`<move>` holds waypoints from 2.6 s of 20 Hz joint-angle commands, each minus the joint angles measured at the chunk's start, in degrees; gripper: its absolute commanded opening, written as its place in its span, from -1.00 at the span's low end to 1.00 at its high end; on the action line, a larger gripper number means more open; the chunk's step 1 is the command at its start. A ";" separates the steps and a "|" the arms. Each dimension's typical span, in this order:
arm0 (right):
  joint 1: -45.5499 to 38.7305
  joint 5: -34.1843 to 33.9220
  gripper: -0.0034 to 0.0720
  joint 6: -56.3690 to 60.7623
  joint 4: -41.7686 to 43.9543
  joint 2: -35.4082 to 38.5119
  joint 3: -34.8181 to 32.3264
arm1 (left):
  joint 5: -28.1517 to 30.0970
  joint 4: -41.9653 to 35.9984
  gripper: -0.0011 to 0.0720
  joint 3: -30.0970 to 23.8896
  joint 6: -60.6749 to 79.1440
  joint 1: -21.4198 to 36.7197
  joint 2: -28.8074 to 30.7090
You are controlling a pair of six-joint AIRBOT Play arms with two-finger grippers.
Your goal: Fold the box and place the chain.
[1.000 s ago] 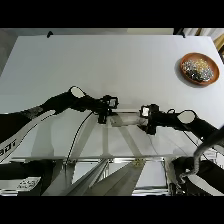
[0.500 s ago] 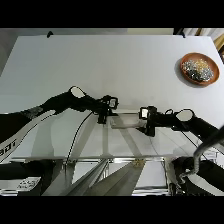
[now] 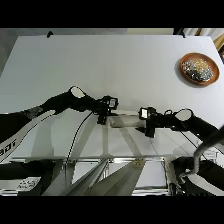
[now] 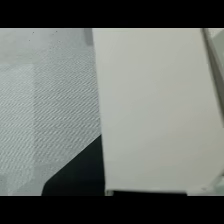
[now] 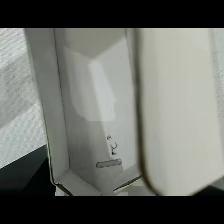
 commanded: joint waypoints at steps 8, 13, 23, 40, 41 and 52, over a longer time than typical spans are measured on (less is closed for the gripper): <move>0.02 -1.95 -0.10 0.04 -0.35 -0.46 -0.04 | 0.13 -0.04 -0.94 0.04 -0.02 -0.02 -0.02; 0.02 -2.80 0.00 0.04 -1.57 -0.46 -0.04 | 0.13 -0.04 -0.94 0.04 -0.02 -0.02 -0.02; -3.30 -0.70 0.58 -6.32 5.51 -0.46 -0.04 | 0.13 -0.04 -0.94 0.04 -0.02 -0.02 -0.02; -5.11 5.09 0.85 -16.85 11.15 -6.47 1.68 | 0.13 -0.04 -0.94 0.04 -0.02 -0.02 -0.02; -5.09 5.46 0.85 -15.89 10.62 -7.23 1.68 | 0.13 -0.04 -0.94 0.04 -0.02 -0.02 -0.02; -6.43 6.45 0.47 -15.76 8.50 -10.29 1.70 | 0.13 -0.04 -0.94 0.04 -0.02 -0.02 -0.02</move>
